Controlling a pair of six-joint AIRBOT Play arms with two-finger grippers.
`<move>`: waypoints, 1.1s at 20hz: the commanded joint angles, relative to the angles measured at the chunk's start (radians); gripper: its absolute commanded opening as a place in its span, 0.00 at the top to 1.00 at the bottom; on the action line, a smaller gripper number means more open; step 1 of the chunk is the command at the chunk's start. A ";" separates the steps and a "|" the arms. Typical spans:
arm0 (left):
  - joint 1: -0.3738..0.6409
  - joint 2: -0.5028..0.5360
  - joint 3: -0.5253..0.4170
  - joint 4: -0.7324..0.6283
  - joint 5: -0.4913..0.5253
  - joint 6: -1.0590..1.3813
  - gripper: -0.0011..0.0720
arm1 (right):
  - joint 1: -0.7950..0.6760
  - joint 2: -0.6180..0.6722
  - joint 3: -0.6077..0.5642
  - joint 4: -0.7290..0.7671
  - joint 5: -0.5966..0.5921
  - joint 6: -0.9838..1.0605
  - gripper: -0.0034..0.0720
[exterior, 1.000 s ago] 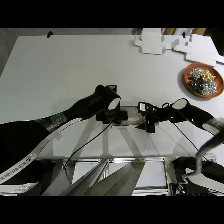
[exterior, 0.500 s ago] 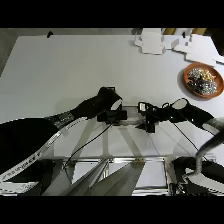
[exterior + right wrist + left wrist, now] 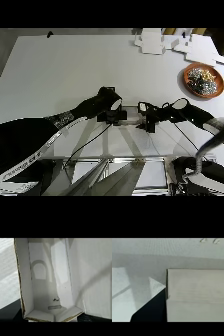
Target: Fold the box and place the chain.
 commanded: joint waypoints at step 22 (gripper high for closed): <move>0.014 0.032 0.000 0.014 0.017 0.107 0.93 | 0.000 0.000 0.000 0.001 0.000 0.000 0.53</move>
